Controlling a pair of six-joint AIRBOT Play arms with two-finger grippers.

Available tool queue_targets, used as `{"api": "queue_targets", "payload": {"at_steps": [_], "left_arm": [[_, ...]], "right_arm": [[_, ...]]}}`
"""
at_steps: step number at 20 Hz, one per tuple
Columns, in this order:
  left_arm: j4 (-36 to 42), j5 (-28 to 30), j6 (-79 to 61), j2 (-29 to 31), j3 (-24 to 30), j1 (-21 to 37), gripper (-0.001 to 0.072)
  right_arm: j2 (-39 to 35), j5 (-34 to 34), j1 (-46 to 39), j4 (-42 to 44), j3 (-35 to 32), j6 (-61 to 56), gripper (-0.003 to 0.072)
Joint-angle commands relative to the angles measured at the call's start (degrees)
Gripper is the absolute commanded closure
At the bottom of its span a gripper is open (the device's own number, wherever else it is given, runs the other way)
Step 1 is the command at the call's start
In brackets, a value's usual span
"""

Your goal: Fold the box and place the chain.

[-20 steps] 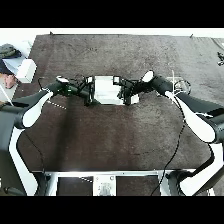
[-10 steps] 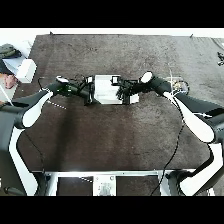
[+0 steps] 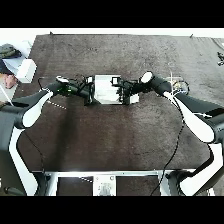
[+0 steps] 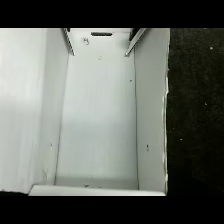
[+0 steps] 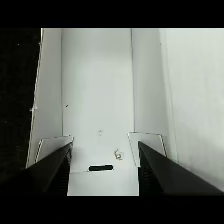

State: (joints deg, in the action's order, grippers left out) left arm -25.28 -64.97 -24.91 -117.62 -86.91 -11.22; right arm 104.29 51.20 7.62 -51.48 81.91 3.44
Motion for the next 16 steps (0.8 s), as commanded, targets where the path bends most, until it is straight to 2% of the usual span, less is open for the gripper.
{"api": "queue_targets", "payload": {"at_steps": [1,2,3,5,11,13,16], "left_arm": [[0.00,0.02,0.00,0.00,0.00,-0.02,0.0306],[0.00,0.00,0.00,0.00,0.02,-0.02,0.0305],[0.00,0.02,0.00,0.00,0.00,-0.02,0.0306],[0.00,0.02,0.00,0.00,0.02,-0.02,0.0306],[0.00,0.02,0.00,0.00,0.00,-0.02,0.0306],[0.00,0.00,0.00,0.00,0.02,-0.02,0.0305],[0.00,0.02,-0.02,0.00,0.02,-0.02,0.0306]], "right_arm": [[-0.02,0.28,0.04,-0.68,0.00,-0.31,0.0448],[-0.20,0.24,0.04,-1.77,0.00,-1.40,0.0516],[-0.50,0.31,0.02,-4.26,0.00,-4.09,0.0520],[-1.86,1.51,-0.02,-9.86,0.00,-9.84,0.0683],[-8.07,3.26,-1.86,-15.63,0.00,-24.35,0.0683],[-9.70,3.82,-4.24,-15.58,0.00,-34.82,0.0683],[-10.58,8.76,-9.70,-14.58,-0.13,-48.96,0.0683]]}}
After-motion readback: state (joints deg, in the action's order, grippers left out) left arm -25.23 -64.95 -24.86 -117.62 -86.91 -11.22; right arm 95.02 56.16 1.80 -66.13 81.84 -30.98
